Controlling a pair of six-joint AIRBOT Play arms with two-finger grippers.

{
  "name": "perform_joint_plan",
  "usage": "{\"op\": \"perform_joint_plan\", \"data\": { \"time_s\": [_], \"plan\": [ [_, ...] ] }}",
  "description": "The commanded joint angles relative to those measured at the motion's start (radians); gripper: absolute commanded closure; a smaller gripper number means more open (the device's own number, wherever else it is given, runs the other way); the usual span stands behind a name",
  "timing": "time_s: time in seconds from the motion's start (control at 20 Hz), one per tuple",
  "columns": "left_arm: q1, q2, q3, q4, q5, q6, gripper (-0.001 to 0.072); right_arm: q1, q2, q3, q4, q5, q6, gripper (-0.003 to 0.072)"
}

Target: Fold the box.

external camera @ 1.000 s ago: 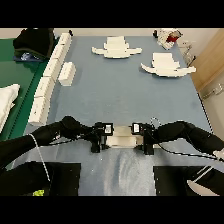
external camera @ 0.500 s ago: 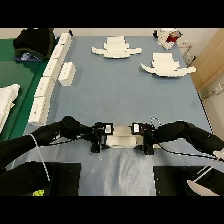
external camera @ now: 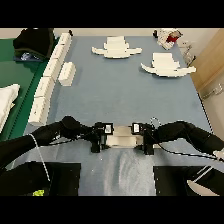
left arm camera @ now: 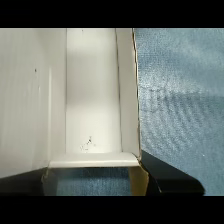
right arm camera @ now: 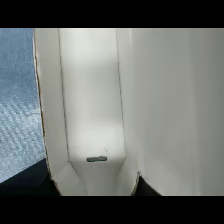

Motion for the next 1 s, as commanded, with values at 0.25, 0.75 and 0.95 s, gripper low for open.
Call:
{"op": "perform_joint_plan", "data": {
  "time_s": [0.25, 0.75, 0.95],
  "plan": [
    [0.000, 0.000, 0.001, 0.000, 0.000, 0.000, 0.0198, 0.000, 0.005, 0.000, 0.001, -0.003, 0.000, 0.0150],
    [0.000, 0.000, 0.001, 0.000, 0.000, 0.000, 0.0198, 0.000, 0.069, 0.027, -0.020, -0.019, 0.056, -0.0034],
    [0.000, 0.000, 0.001, 0.000, 0.000, 0.000, 0.0198, 0.000, 0.177, 0.065, -0.257, -0.161, 0.343, -0.0034]
  ]
}}
